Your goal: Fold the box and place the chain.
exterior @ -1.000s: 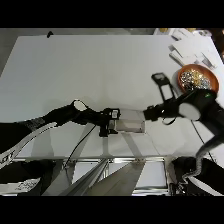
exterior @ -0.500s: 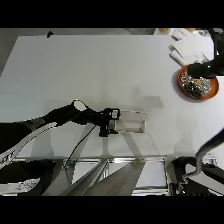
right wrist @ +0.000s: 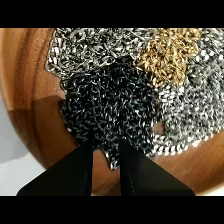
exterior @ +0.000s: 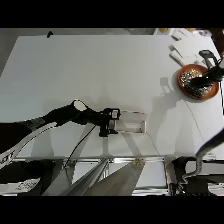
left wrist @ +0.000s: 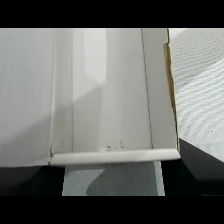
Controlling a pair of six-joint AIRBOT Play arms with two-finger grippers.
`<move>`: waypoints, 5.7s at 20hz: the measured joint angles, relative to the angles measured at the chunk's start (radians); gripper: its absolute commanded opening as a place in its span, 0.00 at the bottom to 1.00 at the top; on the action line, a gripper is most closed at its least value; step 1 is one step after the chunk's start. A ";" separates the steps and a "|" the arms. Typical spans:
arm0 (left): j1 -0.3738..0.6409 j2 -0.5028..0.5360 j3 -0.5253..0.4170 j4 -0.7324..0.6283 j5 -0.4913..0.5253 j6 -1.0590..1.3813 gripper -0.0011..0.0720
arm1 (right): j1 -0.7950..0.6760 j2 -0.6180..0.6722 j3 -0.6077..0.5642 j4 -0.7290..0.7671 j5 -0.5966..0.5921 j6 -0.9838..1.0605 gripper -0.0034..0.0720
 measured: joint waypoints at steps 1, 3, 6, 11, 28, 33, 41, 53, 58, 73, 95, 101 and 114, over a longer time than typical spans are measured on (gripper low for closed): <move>0.000 0.000 0.000 0.000 0.000 0.000 0.38 | -0.002 -0.016 0.000 0.000 -0.014 -0.018 0.25; 0.000 0.000 0.000 0.000 0.000 0.000 0.38 | -0.005 -0.034 0.000 0.000 -0.036 -0.043 0.25; 0.000 0.000 0.000 0.000 0.000 0.000 0.38 | -0.007 -0.049 0.000 0.000 -0.054 -0.063 0.25; 0.000 0.000 0.000 0.000 0.000 0.000 0.38 | -0.007 -0.057 0.001 0.010 -0.043 -0.109 0.25; 0.000 0.000 0.000 0.000 0.000 0.000 0.38 | -0.008 0.128 0.001 0.053 0.081 -0.077 0.06; 0.000 0.000 0.000 0.000 0.000 0.000 0.38 | -0.008 0.378 0.001 0.251 0.229 -0.033 0.06; 0.000 0.000 0.000 0.000 0.000 0.000 0.38 | 0.101 0.682 -0.005 0.449 0.529 0.055 0.06; 0.000 0.000 0.000 0.000 0.000 0.000 0.38 | 0.567 0.934 -0.365 0.510 0.458 0.235 0.06; 0.000 0.000 0.000 0.000 0.000 0.000 0.38 | 0.776 0.949 -0.543 0.513 0.207 0.316 0.06; 0.000 0.000 0.000 0.000 0.000 0.000 0.38 | 0.904 0.790 -0.640 0.382 -0.034 0.428 0.27; 0.000 0.000 0.000 0.000 0.000 0.000 0.38 | 0.568 0.671 -0.780 0.162 -0.074 0.509 0.31; 0.000 0.000 0.000 0.000 0.000 0.000 0.38 | 0.568 0.617 -0.784 0.160 -0.138 0.511 0.31; 0.000 0.000 0.000 0.000 0.000 0.000 0.38 | 0.568 0.533 -0.784 0.160 -0.198 0.511 0.31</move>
